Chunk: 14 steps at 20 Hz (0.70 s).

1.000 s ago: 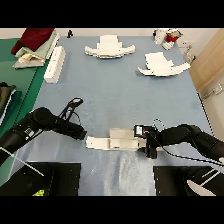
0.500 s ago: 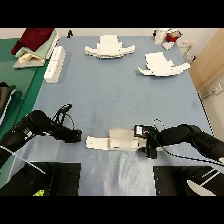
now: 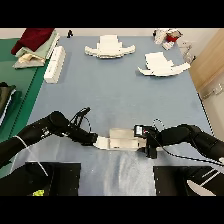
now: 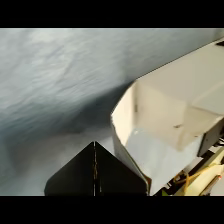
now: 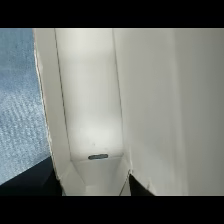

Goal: Fold the box.

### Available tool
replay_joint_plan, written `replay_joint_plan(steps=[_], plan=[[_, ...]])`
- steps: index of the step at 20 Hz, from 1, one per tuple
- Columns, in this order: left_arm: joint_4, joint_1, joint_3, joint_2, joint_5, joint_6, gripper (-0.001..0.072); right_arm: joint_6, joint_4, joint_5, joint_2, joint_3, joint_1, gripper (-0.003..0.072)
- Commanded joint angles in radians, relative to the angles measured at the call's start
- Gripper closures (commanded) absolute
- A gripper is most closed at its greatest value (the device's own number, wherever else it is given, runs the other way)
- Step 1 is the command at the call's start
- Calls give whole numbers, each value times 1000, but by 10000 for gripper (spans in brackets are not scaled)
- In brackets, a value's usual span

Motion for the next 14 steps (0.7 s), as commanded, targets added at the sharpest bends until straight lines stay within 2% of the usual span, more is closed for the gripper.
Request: replay_joint_plan(steps=[1, 6, 8, 11, 14], plan=[[-76, -42, 50, -14, 3, 4, 696, 0, 0, 0, 1, 0, 1, 199], [-80, -42, 105, -14, -98, 100, 692, 0, 0, 0, 1, 0, 1, 199], [-81, -42, 125, -14, -110, 96, 291, 0, 0, 0, 1, 0, 1, 199], [-81, -42, 143, -14, -146, 98, 293, 0, 0, 0, 1, 0, 1, 200], [-92, -42, 142, -16, -104, 98, 292, 0, 0, 0, 0, 0, 1, 199]])
